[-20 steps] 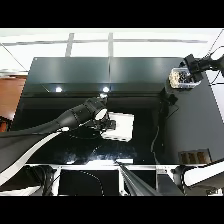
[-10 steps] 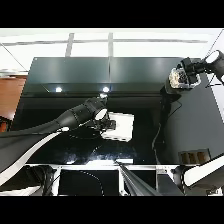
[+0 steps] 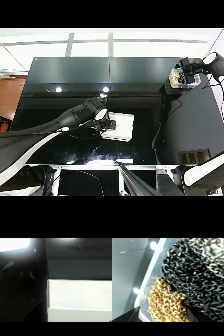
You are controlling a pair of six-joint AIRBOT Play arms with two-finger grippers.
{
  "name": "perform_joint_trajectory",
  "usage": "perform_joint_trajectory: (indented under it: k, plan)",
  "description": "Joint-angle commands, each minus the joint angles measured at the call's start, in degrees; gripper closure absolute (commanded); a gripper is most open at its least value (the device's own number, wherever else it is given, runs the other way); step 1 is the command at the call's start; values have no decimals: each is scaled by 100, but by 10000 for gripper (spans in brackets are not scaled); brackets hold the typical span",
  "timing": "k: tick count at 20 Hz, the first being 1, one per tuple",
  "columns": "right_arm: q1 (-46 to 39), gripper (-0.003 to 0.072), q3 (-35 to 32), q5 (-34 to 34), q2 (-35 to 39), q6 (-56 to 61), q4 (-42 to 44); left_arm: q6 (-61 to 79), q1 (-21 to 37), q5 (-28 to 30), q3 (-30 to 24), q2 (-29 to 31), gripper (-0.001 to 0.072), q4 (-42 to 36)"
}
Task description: Fold the box and place the chain.
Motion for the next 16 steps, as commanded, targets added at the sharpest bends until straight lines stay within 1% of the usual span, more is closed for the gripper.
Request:
perform_joint_trajectory:
  k: [1, 2, 3, 4, 5, 8, 11, 13, 16]
  plan:
    - [85, 117, 2, 28, -57, -37, 33, 2, 0, 2, -2, -2, 681, 0]
    - [107, 118, 2, 37, -57, -83, 35, 2, 0, 2, -2, -2, 681, 0]
    - [111, 277, 2, 92, -55, -127, 59, 2, 0, 2, -2, -2, 681, 0]
    - [107, 473, 15, 175, -55, -271, 103, 2, 0, 2, -2, -2, 681, 0]
    - [107, 633, 33, 234, -55, -466, 153, 2, 0, 4, -2, -2, 681, 0]
    - [105, 644, 87, 361, 50, -743, 153, 2, 0, 2, -2, -2, 681, -2]
    - [42, 646, 109, 417, 334, -1091, 144, 2, 0, 4, -2, -2, 681, 0]
    - [-28, 646, 111, 428, 647, -1475, 162, 2, 0, 2, -2, -2, 681, -2]
    - [-92, 647, 118, 570, 1276, -2439, 162, 2, 0, 2, -2, -2, 681, -4]
